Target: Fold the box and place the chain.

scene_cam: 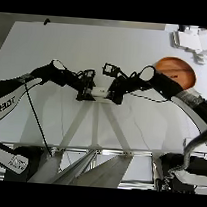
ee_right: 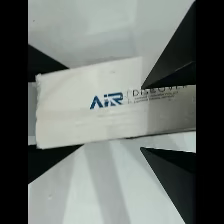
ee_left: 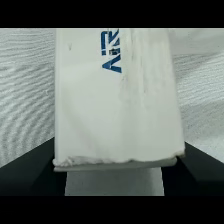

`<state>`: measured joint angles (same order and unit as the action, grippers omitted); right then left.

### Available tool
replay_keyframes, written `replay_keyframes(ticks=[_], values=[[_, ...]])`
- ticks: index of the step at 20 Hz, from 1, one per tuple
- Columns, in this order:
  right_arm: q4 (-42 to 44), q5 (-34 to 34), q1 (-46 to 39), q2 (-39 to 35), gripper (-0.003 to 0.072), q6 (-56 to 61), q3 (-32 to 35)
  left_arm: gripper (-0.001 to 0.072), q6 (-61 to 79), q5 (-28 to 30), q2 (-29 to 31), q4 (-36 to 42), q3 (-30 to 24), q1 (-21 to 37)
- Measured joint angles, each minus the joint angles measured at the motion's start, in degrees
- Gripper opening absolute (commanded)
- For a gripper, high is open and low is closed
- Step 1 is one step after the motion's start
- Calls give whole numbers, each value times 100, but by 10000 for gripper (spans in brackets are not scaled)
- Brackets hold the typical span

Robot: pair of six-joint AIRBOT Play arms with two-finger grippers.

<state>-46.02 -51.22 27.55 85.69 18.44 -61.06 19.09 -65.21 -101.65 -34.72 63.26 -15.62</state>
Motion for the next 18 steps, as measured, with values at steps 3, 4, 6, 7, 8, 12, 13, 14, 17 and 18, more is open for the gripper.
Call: replay_keyframes(ticks=[3,4,6,7,8,12,13,14,17,18], values=[[22,-72,9,-70,409,46,0,212,-4,-4,0,0,0,0],[72,-76,13,-118,408,63,0,212,-4,-7,0,0,0,0],[212,-87,11,-249,374,68,0,212,-4,-11,0,-2,0,0],[337,-90,-7,-302,269,85,0,212,-7,-11,0,0,0,0],[531,-87,-50,-339,136,136,0,212,-7,-13,0,0,0,0],[1515,-50,-361,-302,12,640,4,212,-7,-15,0,0,0,0],[1681,-44,-424,-256,11,828,13,212,-7,-15,0,0,0,0],[1808,-44,-474,-197,11,1045,22,212,-9,-15,0,0,0,0],[2041,-55,-538,-2,11,1519,188,212,-9,-17,0,0,0,0],[2096,-61,-538,63,11,1631,291,212,-9,-15,0,0,0,0]])
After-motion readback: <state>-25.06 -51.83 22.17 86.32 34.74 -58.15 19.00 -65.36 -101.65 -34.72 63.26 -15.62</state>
